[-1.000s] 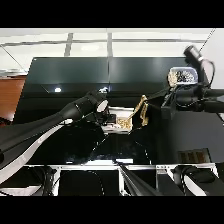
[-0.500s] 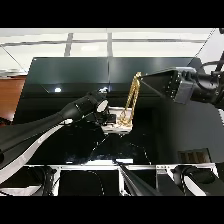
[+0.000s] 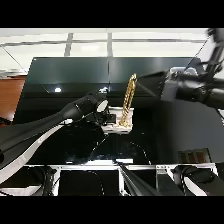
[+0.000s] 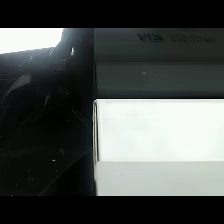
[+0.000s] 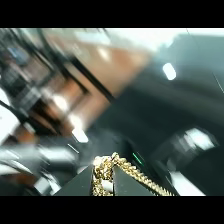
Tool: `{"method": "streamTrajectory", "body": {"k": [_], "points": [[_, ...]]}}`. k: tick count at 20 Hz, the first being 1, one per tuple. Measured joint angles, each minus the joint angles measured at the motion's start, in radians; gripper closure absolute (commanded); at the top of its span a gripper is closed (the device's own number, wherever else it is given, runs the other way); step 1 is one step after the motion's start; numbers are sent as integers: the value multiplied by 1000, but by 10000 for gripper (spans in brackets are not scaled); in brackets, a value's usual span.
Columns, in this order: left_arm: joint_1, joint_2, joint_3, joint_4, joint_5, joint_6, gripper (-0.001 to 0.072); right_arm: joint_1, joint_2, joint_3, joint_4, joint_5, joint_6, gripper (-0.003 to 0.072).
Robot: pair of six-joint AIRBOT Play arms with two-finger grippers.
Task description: Fold the box and place the chain.
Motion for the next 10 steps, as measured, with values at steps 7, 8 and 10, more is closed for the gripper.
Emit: {"method": "streamTrajectory", "body": {"k": [7, 8, 10], "points": [[0, 0, 0, 0, 0, 0, 682, 91, -80, -160, -234, -48, 111, 578], [0, 0, 0, 0, 0, 0, 682, 106, -93, -174, -242, -64, 117, 403], [0, 0, 0, 0, 0, 0, 682, 130, -117, -193, -254, -97, 130, 407]]}}
